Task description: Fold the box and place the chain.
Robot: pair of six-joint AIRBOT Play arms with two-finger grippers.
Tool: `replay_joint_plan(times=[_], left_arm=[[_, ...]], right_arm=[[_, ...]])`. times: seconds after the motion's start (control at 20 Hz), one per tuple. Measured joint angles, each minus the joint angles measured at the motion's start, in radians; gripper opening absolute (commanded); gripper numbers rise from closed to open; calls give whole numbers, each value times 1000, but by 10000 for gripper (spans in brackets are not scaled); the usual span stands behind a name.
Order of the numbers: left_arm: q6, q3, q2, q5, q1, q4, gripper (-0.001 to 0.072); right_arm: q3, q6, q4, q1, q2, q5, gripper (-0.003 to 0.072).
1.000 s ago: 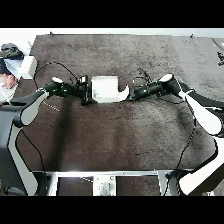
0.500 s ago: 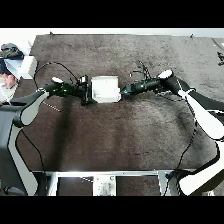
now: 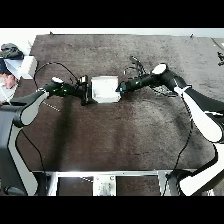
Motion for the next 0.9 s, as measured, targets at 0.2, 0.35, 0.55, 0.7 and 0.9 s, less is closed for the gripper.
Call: replay_joint_plan(times=[0.2,0.35,0.55,0.7,0.9], left_arm=[[0,0,0,0,0,0,466],[0,0,0,0,0,0,466],[0,0,0,-1,0,0,466],[0,0,0,-2,0,0,466],[0,0,0,-2,0,0,466]], right_arm=[[50,85,-130,51,-18,1,449],[65,132,-193,76,-25,-6,449],[85,206,-294,105,-35,-24,448],[131,253,-356,127,-62,-23,449],[221,348,-483,169,-114,43,448]])
